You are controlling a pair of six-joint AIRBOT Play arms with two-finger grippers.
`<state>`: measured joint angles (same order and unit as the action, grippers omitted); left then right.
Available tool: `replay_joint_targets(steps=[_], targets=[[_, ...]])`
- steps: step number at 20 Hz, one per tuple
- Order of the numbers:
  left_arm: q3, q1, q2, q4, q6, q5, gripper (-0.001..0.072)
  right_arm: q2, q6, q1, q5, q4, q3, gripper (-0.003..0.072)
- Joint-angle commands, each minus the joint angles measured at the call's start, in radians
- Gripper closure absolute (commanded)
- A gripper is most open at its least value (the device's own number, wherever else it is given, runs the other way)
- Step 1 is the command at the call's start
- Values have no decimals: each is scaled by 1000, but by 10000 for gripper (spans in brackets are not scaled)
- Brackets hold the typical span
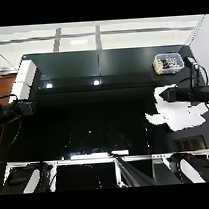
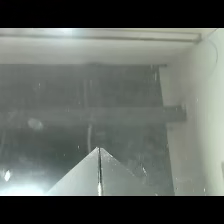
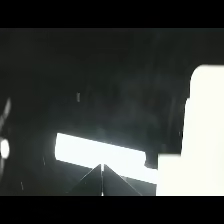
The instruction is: Fold the box and place the chain.
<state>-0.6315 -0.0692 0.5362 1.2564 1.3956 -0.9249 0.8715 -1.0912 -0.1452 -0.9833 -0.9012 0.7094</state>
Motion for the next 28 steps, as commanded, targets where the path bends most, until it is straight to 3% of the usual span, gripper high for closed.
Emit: replay_joint_targets(steps=[1,2,3,4,5,6,8,10,13,15,16,18,20,22,26,27,28], targets=[[8,0,8,-18,3,107,685,0,-21,0,121,105,0,668],[22,1,23,-64,0,160,679,2,-19,0,153,108,-1,665],[34,9,49,-98,-16,196,500,8,-19,0,185,90,-1,517],[39,25,83,-109,-16,211,121,19,-20,0,220,65,-2,29],[39,43,127,-110,-11,207,3,32,-21,-1,259,24,-1,-20],[39,60,167,-111,-11,201,3,38,-60,-6,314,-56,-1,-20],[39,85,230,-113,-11,200,3,56,-373,-71,438,-378,6,-17],[39,92,269,-117,-11,203,3,143,-650,-241,380,-668,80,-17],[39,92,283,-117,-12,224,3,362,-532,-528,132,-632,306,-17],[39,92,283,-117,-12,222,3,496,-323,-658,-52,-475,471,-17],[39,92,283,-117,-11,222,3,560,-159,-695,-182,-385,540,-17],[39,92,283,-126,-11,223,3,655,81,-706,-407,-368,604,-17],[39,92,283,-149,-11,225,4,705,138,-698,-435,-396,600,-15],[39,92,283,-179,-11,224,4,740,138,-686,-450,-380,599,206],[39,92,283,-203,-11,223,4,748,138,-647,-478,-355,581,216],[39,92,283,-203,-12,224,4,748,132,-637,-486,-352,581,257],[39,92,283,-203,-11,222,3,747,130,-627,-496,-352,581,506]])
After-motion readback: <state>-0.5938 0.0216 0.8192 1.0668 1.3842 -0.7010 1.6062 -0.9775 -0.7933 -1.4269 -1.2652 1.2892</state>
